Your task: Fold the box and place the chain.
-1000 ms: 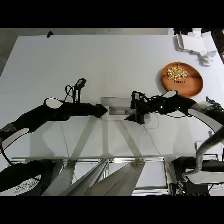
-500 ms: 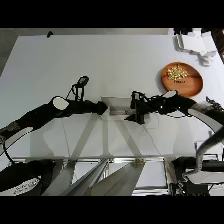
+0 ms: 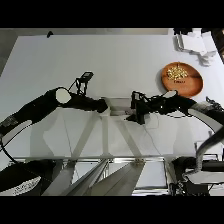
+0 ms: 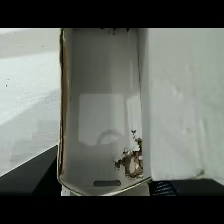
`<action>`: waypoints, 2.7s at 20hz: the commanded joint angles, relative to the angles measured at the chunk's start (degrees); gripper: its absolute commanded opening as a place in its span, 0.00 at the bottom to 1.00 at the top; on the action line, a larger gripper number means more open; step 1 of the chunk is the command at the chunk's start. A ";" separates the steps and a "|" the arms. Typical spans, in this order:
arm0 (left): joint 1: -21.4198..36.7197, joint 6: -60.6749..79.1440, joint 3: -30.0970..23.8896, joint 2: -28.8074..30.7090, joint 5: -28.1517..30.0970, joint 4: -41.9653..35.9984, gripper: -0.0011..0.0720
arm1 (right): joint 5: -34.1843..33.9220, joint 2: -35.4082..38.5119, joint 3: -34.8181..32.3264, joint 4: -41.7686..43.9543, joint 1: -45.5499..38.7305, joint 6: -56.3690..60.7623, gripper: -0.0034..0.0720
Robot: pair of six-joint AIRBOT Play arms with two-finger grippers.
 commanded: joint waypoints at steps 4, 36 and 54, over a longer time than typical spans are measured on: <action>-3.80 -5.49 2.36 -3.02 -3.74 4.63 0.71 | -0.07 -0.02 0.04 0.17 0.00 0.22 0.64; -13.33 -42.60 18.18 -17.20 -18.78 40.96 0.35 | -0.07 -0.02 0.04 0.17 -0.02 0.22 0.64; -1.75 -11.50 18.25 -4.09 -22.88 20.39 0.49 | -0.07 -0.02 0.04 0.17 0.00 0.22 0.64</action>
